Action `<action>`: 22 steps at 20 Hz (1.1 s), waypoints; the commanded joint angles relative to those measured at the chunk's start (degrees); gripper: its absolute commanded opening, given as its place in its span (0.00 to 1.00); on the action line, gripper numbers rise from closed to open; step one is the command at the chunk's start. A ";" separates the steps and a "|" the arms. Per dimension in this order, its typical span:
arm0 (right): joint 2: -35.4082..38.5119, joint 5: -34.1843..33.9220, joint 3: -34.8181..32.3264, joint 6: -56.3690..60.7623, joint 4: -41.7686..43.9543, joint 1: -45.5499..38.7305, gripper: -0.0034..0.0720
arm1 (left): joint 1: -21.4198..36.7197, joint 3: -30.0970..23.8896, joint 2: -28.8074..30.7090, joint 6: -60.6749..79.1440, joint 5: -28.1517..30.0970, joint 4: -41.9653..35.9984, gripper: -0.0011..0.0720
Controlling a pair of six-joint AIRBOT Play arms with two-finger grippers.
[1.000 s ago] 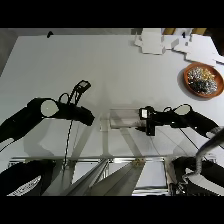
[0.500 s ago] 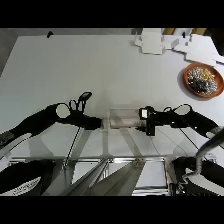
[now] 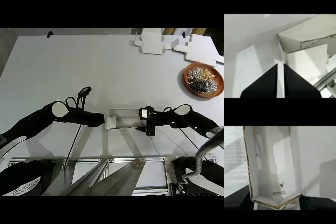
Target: Fold the box and place the chain.
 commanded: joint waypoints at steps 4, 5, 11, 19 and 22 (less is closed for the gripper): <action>0.02 0.00 0.00 0.00 0.02 0.02 0.41 | -2.84 0.13 0.76 1.33 2.58 -2.71 0.32; 0.02 0.00 0.00 0.00 0.02 0.02 0.41 | -2.99 0.13 0.76 1.31 2.80 -2.71 0.33; 0.02 0.00 0.00 0.00 0.02 0.02 0.41 | -4.52 0.87 0.35 1.25 3.06 -2.71 0.41; 0.02 0.00 0.02 0.00 0.02 0.02 0.41 | -7.89 6.36 -3.85 -9.55 1.03 7.72 0.42; 0.02 0.00 0.00 0.00 0.02 0.02 0.41 | -8.81 8.96 -3.91 -17.29 -1.46 15.08 0.42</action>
